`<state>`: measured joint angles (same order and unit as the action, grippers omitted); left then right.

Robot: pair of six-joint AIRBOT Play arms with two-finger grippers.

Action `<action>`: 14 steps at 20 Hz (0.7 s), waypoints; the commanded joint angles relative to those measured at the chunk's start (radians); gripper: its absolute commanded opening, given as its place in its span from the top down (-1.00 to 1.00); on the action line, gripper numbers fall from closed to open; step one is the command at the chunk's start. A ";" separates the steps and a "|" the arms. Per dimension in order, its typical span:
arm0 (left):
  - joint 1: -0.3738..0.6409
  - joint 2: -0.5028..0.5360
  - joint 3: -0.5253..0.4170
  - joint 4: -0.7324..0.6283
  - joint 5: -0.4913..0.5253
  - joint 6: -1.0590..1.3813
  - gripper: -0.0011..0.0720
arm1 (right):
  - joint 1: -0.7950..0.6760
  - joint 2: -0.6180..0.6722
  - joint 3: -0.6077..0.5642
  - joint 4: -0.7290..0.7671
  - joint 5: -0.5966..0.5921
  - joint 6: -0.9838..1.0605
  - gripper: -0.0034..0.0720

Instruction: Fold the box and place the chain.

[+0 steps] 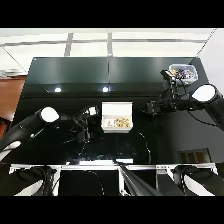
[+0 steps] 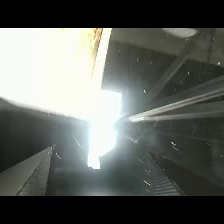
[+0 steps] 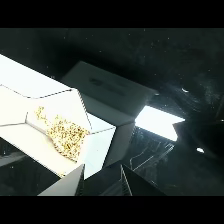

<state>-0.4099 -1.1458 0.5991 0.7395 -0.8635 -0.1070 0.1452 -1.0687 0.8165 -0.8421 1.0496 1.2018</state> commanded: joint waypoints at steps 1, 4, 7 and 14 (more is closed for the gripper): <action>0.075 -0.130 0.057 -0.138 -0.011 0.245 -0.98 | 0.000 0.000 0.000 0.003 0.000 0.011 0.16; 0.102 -0.190 0.091 -0.140 -0.071 0.380 -0.98 | 0.000 0.000 0.000 0.003 0.000 0.011 0.16; 0.077 -0.222 0.102 -0.154 -0.061 0.414 -0.98 | 0.000 0.000 0.000 0.011 -0.024 0.011 0.16; 0.047 -0.243 0.112 -0.164 -0.031 0.385 -0.98 | 0.000 0.000 0.000 0.019 -0.035 0.010 0.16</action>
